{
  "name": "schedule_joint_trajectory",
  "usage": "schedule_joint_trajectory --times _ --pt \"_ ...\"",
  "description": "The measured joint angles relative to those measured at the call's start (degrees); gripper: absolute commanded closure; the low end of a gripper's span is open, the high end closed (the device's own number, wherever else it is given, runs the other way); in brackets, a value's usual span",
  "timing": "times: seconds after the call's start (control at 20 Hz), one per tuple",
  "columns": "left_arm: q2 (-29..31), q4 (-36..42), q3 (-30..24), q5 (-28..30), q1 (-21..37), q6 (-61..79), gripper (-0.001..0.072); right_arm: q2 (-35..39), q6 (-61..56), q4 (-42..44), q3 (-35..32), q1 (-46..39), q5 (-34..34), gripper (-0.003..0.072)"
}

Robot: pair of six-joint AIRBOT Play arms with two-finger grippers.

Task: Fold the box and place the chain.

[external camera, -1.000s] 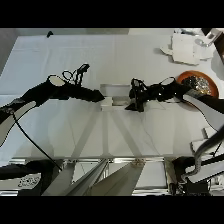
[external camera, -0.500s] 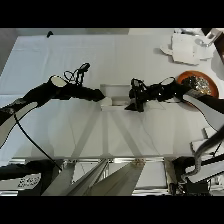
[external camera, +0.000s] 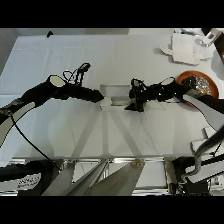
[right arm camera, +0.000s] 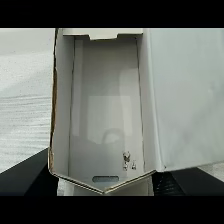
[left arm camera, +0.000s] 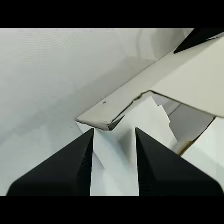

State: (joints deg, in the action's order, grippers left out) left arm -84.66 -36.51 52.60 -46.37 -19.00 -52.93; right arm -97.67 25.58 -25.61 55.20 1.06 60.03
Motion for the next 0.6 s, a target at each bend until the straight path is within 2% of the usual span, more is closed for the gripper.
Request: schedule_joint_trajectory --times 0.6 --pt "0.2 -0.9 0.0 -1.7 -0.3 -2.4 0.0436 0.0 0.0 0.0 0.0 0.0 0.0 0.0166"
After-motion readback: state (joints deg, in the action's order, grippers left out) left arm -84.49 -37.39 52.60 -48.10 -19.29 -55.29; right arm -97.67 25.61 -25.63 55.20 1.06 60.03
